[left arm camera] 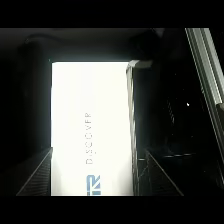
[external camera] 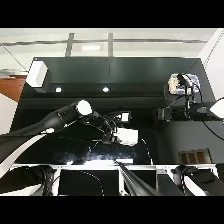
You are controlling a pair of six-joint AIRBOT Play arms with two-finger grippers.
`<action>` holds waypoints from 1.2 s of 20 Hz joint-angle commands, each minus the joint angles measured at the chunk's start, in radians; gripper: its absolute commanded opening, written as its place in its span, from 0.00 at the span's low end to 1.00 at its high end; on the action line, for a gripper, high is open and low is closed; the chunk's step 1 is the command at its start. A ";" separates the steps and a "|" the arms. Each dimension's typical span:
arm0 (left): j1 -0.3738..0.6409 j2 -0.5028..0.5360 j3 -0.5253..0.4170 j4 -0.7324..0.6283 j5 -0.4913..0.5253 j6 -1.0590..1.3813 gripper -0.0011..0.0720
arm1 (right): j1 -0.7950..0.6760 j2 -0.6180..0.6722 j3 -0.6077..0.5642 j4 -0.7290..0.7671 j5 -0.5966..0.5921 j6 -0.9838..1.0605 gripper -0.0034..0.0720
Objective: Fold the box and place the chain.
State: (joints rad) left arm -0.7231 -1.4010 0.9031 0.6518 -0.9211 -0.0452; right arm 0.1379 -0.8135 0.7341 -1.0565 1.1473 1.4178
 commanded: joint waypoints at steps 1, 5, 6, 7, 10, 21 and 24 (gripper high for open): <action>0.001 0.010 0.001 -0.005 0.001 0.000 0.99 | 0.000 0.001 0.000 0.000 0.001 -0.002 0.09; 0.000 0.010 0.001 -0.006 0.001 -0.002 0.99 | 0.000 0.001 0.000 0.000 0.001 -0.009 0.09; 0.000 0.010 0.001 -0.006 0.002 -0.007 0.99 | 0.000 0.001 0.000 0.000 0.001 -0.009 0.09; 0.000 0.009 0.001 -0.006 0.001 -0.009 0.99 | 0.000 0.001 0.000 0.000 0.000 -0.011 0.09; -0.002 -0.001 0.000 -0.006 0.006 -0.010 0.99 | 0.000 0.001 0.000 0.000 0.000 -0.012 0.09; -0.044 -0.014 -0.001 -0.005 0.030 -0.015 0.99 | 0.000 0.001 -0.011 0.001 0.000 -0.012 0.09; -0.048 -0.033 -0.010 0.003 0.042 -0.016 0.99 | 0.000 0.001 -0.012 0.001 0.000 -0.012 0.09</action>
State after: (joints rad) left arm -0.7658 -1.4216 0.8989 0.6464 -0.8890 -0.0597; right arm 0.1375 -0.8135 0.7231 -1.0561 1.1477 1.4055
